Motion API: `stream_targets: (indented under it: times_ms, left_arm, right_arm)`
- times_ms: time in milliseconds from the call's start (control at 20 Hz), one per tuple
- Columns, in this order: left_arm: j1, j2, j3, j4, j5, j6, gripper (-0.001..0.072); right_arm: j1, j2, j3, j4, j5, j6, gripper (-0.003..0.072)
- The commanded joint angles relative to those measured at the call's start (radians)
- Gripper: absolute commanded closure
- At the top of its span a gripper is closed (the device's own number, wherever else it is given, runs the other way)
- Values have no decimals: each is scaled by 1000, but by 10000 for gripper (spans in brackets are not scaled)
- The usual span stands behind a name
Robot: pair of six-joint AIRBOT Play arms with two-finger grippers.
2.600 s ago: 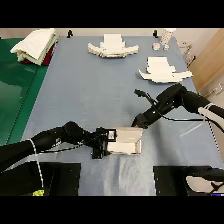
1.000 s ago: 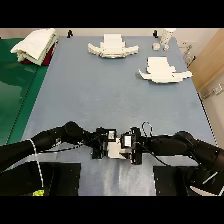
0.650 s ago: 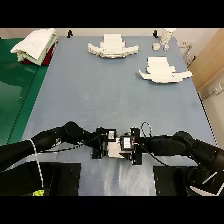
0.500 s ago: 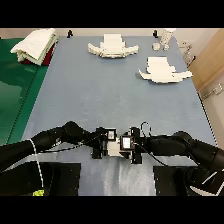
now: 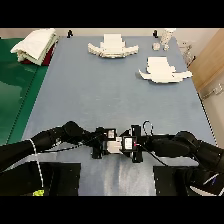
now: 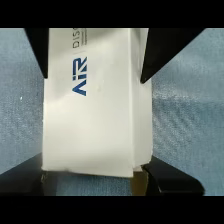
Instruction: Fold the box.
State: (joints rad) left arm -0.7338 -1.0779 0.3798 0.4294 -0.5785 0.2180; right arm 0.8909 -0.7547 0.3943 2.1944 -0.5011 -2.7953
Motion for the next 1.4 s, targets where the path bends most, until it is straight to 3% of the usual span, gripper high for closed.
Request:
stream_targets:
  times_ms: [0,150,250,450,500,600,650,1350]
  left_arm:
    - [0,0,0,1,0,2,268]
    - [0,0,0,1,0,2,268]
    - [0,0,0,1,0,2,268]
    - [0,0,0,1,0,2,268]
    - [0,0,0,1,0,2,268]
    - [0,0,0,1,0,2,268]
    - [0,0,0,1,0,2,268]
    - [0,0,0,1,0,2,268]
  right_arm:
    - [1,24,1,-4,1,1,183]
    - [1,26,2,-36,23,1,184]
    - [1,26,7,-46,24,1,335]
    - [1,23,11,-61,26,1,360]
    - [1,19,11,-60,23,2,427]
    - [1,5,11,-59,22,2,456]
    - [1,-1,11,-57,21,2,530]
    - [2,-42,6,40,-50,1,522]
